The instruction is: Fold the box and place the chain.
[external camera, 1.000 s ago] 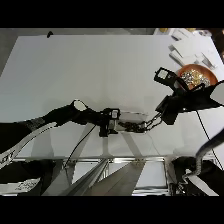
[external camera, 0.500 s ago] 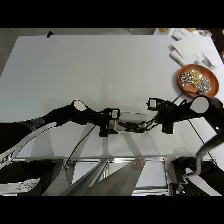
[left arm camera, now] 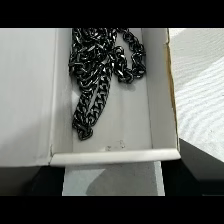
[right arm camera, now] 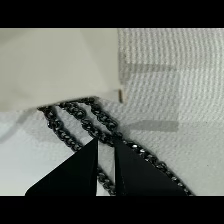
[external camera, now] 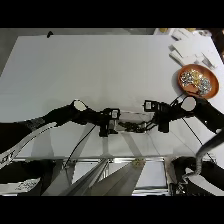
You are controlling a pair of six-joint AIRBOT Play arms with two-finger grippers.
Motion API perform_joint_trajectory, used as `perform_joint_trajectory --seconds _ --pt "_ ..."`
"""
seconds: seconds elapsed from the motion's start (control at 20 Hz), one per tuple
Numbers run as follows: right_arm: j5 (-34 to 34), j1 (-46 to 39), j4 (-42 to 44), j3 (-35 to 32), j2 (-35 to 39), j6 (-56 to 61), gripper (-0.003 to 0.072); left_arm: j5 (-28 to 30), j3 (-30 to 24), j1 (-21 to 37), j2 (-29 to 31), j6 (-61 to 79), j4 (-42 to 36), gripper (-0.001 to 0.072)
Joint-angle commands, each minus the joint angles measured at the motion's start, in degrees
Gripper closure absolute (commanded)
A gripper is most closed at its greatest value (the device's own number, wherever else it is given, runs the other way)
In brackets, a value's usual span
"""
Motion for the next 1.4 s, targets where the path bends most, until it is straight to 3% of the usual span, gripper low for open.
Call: perform_joint_trajectory --seconds 0.0,0.35,0.4,0.55,0.7,0.9,1.15,1.35 --pt "-1.1 0.0 0.0 0.0 -0.7 -0.3 0.0585 0.0 0.0 0.0 0.0 0.0 0.0 0.0439" --pt "-1.7 0.0 -0.1 0.0 -4.1 0.0 0.0599 0.0 0.0 0.0 0.0 0.0 0.0 0.0439" --pt "-1.2 0.0 -0.1 0.0 -4.7 0.0 0.0659 0.0 0.0 0.0 0.0 0.0 0.0 0.0439" --pt "-0.3 0.0 -0.1 0.0 -4.0 0.6 0.0674 0.0 0.0 0.0 0.0 0.0 0.0 0.0439" --pt "-0.3 0.0 -1.1 0.0 1.4 6.1 0.0674 0.0 0.0 0.0 0.0 0.0 0.0 0.0439" --pt "1.6 0.0 -1.3 0.0 14.2 12.9 0.0674 0.0 0.0 0.0 0.0 0.0 0.0 0.0439" --pt "8.9 0.0 19.0 0.0 29.6 17.6 0.0674 0.0 0.0 0.0 0.0 0.0 0.0 0.0439" --pt "9.9 0.0 34.8 0.0 36.1 17.6 0.0674 0.0 0.0 0.0 0.0 0.0 0.0 0.0439"
